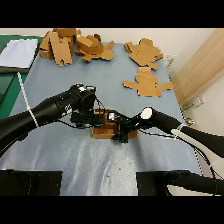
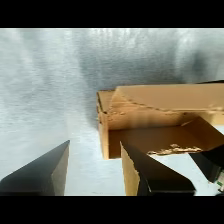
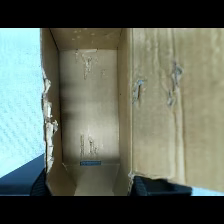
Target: Fold the box.
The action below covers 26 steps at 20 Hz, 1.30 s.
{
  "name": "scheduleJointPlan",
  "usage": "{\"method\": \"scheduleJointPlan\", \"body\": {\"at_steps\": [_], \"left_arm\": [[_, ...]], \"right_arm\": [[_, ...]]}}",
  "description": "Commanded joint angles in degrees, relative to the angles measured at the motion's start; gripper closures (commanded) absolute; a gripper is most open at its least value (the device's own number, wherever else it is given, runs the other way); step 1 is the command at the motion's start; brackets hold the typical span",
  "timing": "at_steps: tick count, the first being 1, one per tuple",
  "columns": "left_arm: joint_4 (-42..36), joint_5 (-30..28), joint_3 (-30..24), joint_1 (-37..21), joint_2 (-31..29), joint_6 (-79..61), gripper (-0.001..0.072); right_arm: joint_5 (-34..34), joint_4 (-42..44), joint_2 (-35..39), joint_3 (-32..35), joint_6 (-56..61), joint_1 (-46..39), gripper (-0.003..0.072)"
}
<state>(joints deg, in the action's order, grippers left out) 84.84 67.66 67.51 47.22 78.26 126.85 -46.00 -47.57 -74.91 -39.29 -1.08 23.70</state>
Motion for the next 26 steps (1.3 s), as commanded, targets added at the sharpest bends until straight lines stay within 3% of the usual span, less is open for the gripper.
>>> {"method": "scheduleJointPlan", "body": {"at_steps": [1,7,13,15,17,18,19,20,21,23,26], "left_arm": [[0.5,1.3,0.0,-0.9,-0.2,-0.1,0.0253],[2.1,1.9,0.0,-3.2,-3.3,-2.1,0.0253],[9.3,9.7,0.0,-10.6,-7.5,-17.2,0.0254],[9.2,7.9,0.0,-15.3,-7.4,-25.9,0.0253],[7.0,1.9,-0.2,-21.1,-7.3,-35.3,0.0255],[4.4,-2.2,-0.3,-24.3,-7.2,-40.7,0.0285],[-0.6,-7.8,-0.9,-27.8,-7.2,-47.4,0.0450],[-7.0,-13.4,-1.8,-31.1,-7.2,-55.1,0.0486],[-15.1,-18.3,-2.6,-34.3,-6.7,-64.1,0.0484],[-30.4,-22.3,-2.7,-39.0,-3.9,-82.5,0.0467],[-48.9,-19.7,-2.7,-41.8,2.9,-107.8,0.0488]], "right_arm": [[0.0,0.0,0.0,0.0,0.0,0.0,0.0161],[0.0,0.0,0.0,0.0,0.0,0.0,0.0161],[0.0,0.0,0.0,0.0,0.0,0.0,0.0161],[0.0,0.0,0.0,0.0,0.0,0.0,0.0161],[0.0,0.0,0.0,0.0,0.0,0.0,0.0161],[0.0,0.0,0.0,0.0,0.0,0.0,0.0161],[0.0,0.0,0.0,0.0,0.0,0.0,0.0161],[0.0,0.0,0.0,0.0,0.0,0.0,0.0161],[0.0,0.0,0.0,0.0,0.0,0.0,0.0160],[0.0,0.0,0.0,0.0,0.0,0.0,0.0161],[0.0,0.0,0.0,0.0,0.0,0.0,0.0161]]}}
